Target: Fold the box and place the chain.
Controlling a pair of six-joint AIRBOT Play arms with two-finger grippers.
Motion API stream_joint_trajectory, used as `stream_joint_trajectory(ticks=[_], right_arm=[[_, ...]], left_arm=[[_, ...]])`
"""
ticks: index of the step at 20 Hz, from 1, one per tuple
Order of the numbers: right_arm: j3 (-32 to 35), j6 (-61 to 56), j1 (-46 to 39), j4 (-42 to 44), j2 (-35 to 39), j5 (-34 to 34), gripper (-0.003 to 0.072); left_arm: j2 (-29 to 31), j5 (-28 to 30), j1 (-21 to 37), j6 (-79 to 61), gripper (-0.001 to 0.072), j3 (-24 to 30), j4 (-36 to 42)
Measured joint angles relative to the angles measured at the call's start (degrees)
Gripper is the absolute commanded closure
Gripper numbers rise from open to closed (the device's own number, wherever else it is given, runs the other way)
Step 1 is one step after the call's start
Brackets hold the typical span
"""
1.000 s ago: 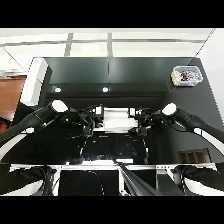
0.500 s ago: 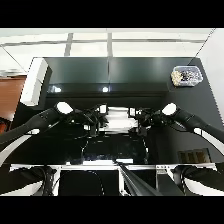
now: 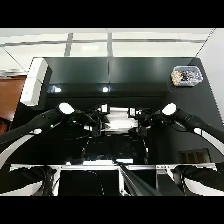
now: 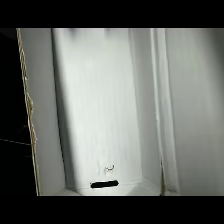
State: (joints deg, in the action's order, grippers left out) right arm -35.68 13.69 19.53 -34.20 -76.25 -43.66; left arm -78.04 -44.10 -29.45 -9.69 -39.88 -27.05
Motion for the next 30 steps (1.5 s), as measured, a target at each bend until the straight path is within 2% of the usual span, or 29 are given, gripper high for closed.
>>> stream_joint_trajectory(ticks=[3,6,10,12,14,17,20,23,28,29,30], right_arm=[[0.0,0.0,0.0,0.1,0.0,0.0,0.0463],[0.0,0.0,0.0,0.1,0.0,0.0,0.0463],[0.0,0.0,0.0,0.1,0.0,0.0,0.0464],[0.0,0.0,0.0,0.1,0.0,0.0,0.0464],[0.0,0.0,0.0,0.1,0.0,0.0,0.0463],[0.0,0.0,0.0,0.0,0.0,0.0,0.0464],[0.0,0.0,0.0,0.0,0.0,0.0,0.0463],[0.0,0.0,0.0,0.0,0.0,0.0,0.0464],[0.0,0.0,0.0,0.0,0.0,0.0,0.0464],[0.0,0.0,0.0,0.0,0.0,0.0,0.0463],[0.0,0.0,0.0,0.0,0.0,0.0,0.0464]], left_arm=[[1.9,-3.6,1.4,3.9,0.0681,-1.2,-3.0],[6.8,-8.3,5.1,14.3,0.0682,-2.3,-8.6],[14.0,-14.0,14.0,36.3,0.0682,-2.7,-19.9],[15.4,-16.2,20.7,52.9,0.0680,-1.7,-24.5],[14.5,-19.1,27.1,66.2,0.0681,0.2,-24.9],[10.2,-22.6,32.7,73.4,0.0683,3.3,-17.9],[4.3,-20.8,32.3,75.8,0.0683,4.7,-12.1],[-0.2,-17.5,27.9,76.8,0.0682,5.3,-8.8],[-3.1,-15.2,20.9,73.4,0.0671,5.4,-3.2],[-3.1,-15.0,20.4,72.5,0.0537,5.1,-2.1],[-2.9,-15.1,20.1,71.8,0.0302,4.7,-1.2]])
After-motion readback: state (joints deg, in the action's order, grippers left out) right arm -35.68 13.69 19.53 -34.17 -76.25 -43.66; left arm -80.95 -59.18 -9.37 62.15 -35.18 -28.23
